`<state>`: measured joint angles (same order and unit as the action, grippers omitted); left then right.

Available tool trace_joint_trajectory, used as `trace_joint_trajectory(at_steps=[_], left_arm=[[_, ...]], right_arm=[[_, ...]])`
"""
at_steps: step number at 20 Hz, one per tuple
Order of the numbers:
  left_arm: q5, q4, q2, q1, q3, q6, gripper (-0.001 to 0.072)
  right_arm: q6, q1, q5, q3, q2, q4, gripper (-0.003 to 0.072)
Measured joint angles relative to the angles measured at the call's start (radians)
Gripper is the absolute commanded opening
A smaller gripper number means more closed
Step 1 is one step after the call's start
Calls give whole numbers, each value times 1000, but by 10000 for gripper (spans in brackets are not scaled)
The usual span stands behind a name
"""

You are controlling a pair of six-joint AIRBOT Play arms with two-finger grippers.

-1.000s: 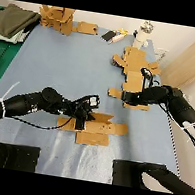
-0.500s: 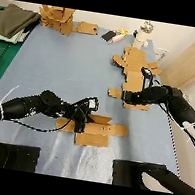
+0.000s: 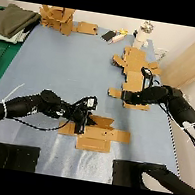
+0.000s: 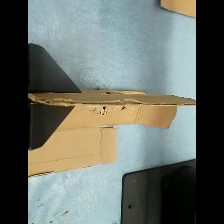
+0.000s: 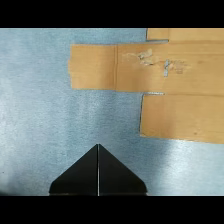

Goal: Fold the box.

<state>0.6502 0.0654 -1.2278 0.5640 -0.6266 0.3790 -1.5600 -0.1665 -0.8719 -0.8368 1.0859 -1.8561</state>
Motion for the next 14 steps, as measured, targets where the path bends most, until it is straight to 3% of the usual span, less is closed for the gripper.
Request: trace_joint_trajectory(at_steps=[14], left_arm=[[29,-19,-61,-7,0,-1,11]], right_arm=[[0,0,3,0,0,-1,4]])
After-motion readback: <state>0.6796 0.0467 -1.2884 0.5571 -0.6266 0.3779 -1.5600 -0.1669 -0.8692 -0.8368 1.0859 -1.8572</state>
